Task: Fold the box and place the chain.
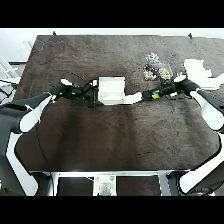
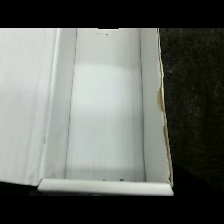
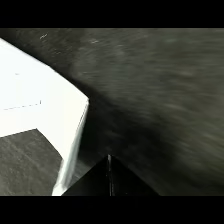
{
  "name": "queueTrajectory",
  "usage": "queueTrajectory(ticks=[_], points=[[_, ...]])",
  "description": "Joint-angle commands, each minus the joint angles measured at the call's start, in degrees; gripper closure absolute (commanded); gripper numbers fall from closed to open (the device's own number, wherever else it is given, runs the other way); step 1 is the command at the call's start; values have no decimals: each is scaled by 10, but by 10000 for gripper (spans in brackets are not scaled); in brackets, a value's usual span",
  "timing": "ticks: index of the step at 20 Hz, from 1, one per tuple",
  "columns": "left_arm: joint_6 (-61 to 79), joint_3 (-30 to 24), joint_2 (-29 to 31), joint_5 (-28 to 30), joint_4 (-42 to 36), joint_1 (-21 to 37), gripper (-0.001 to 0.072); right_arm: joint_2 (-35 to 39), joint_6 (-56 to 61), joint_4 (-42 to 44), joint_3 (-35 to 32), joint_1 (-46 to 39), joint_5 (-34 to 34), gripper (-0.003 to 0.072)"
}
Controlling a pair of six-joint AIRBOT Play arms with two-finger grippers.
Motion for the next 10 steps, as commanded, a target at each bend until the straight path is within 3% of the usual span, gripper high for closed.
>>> queueTrajectory(ticks=[1, 6, 8, 10], points=[[0, 0, 0, 0, 0, 0, 420, -10, 11, 2, 7, 38, -17, 677], [0, 0, 0, 0, 0, 0, 420, -9, 11, 90, 50, 41, 14, 675], [0, 0, 0, 0, 0, 0, 420, -9, 11, 116, 62, 41, 41, 499], [0, 0, 0, 0, 0, 0, 420, -9, 11, 125, 65, 41, 47, 481]])
